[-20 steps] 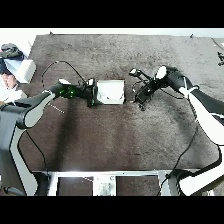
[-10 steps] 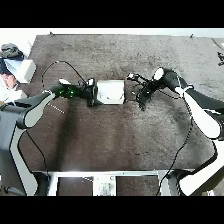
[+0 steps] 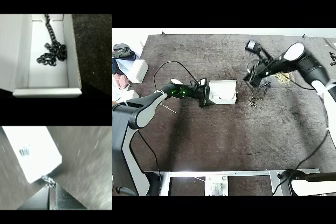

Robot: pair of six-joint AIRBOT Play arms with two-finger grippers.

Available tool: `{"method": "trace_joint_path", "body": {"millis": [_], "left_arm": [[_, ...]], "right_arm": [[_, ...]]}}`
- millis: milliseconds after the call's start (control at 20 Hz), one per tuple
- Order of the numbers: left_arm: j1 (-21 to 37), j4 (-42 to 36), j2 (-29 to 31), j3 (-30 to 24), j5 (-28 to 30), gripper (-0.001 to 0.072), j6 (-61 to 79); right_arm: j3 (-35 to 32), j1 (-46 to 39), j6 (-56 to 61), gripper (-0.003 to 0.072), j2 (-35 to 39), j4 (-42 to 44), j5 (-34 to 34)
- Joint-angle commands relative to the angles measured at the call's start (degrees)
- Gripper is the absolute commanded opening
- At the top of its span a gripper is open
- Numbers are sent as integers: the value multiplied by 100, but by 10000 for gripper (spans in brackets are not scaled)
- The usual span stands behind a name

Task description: Fold the box and place the chain.

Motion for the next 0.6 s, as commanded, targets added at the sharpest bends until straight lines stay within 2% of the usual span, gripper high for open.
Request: {"method": "trace_joint_path", "body": {"millis": [0,250,550], "left_arm": [[4,2,-2,0,0,397,2],[4,2,-2,0,0,397,2],[4,2,-2,0,0,397,2]], "right_arm": [[343,293,-15,16,592,505,-286],[651,1121,22,16,588,295,-1021],[623,1552,861,16,-216,-254,-496]]}}
